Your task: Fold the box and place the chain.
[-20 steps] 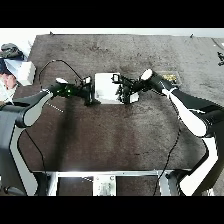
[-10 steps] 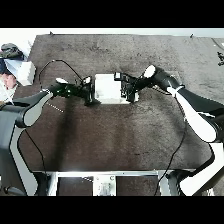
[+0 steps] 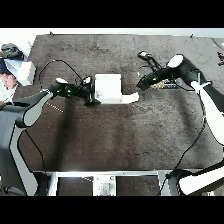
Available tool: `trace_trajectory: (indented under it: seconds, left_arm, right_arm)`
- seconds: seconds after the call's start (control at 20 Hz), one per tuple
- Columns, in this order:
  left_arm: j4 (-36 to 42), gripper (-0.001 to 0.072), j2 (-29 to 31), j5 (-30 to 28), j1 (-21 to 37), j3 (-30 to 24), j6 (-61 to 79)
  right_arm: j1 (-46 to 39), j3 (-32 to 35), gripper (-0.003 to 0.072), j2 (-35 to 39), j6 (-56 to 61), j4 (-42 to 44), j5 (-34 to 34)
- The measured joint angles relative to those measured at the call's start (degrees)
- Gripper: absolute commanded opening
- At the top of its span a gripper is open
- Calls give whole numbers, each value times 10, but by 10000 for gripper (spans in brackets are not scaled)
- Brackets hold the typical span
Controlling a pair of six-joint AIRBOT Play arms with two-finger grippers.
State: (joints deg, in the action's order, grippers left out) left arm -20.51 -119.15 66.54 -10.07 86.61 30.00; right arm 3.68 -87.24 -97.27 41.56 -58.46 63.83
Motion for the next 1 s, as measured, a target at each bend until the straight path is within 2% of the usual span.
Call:
trace_trajectory:
  seconds: [0.15,0.35,0.55,0.7,0.75,0.95,1.0]
  left_arm:
    - [0,416,0,0,0,0,0]
    - [0,416,0,0,0,0,0]
    - [0,416,0,0,0,0,0]
    - [0,416,0,0,0,0,0]
    - [0,416,0,0,0,0,0]
    - [0,416,0,1,0,0,0]
    - [0,416,0,1,0,0,0]
  right_arm:
    - [-42,18,13,0,77,18,13]
    - [-74,80,13,0,137,66,4]
    - [-80,146,14,-7,151,114,-45]
    - [-70,169,16,-31,123,183,-63]
    - [-64,173,62,-40,110,208,-66]
    - [-34,176,63,-58,66,292,-70]
    - [-31,174,195,-58,61,304,-70]
